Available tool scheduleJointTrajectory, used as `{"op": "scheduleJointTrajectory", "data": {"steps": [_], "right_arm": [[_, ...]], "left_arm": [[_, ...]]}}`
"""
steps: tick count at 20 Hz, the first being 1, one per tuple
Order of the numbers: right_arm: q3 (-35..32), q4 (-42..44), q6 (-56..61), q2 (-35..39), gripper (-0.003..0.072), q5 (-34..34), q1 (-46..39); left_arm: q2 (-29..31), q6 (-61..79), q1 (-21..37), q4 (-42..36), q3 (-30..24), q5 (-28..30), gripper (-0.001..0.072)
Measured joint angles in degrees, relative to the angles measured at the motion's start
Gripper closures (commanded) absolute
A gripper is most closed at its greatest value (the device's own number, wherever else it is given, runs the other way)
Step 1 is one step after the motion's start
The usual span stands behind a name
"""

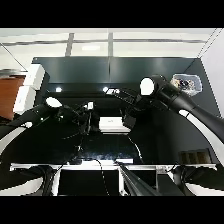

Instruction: Fold the box and place the chain.

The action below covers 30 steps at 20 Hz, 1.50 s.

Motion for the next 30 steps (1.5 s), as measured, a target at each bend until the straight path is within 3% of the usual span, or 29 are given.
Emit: {"op": "scheduleJointTrajectory", "data": {"steps": [12, 13, 30], "right_arm": [[-0.02, 0.13, 0.20, 1.44, 0.0400, 0.09, -0.07], [0.00, 0.11, 0.20, 1.44, 0.0436, -0.15, -0.07], [-1.77, 0.59, 0.17, 1.14, 0.0437, -1.36, 0.04]], "left_arm": [[0.00, -0.02, 0.00, 0.00, 0.00, 0.00, 0.0245], [0.00, -0.02, 0.00, 0.00, 0.00, 0.00, 0.0245], [0.00, 0.04, 0.00, 0.02, 0.00, 0.00, 0.0245]]}}
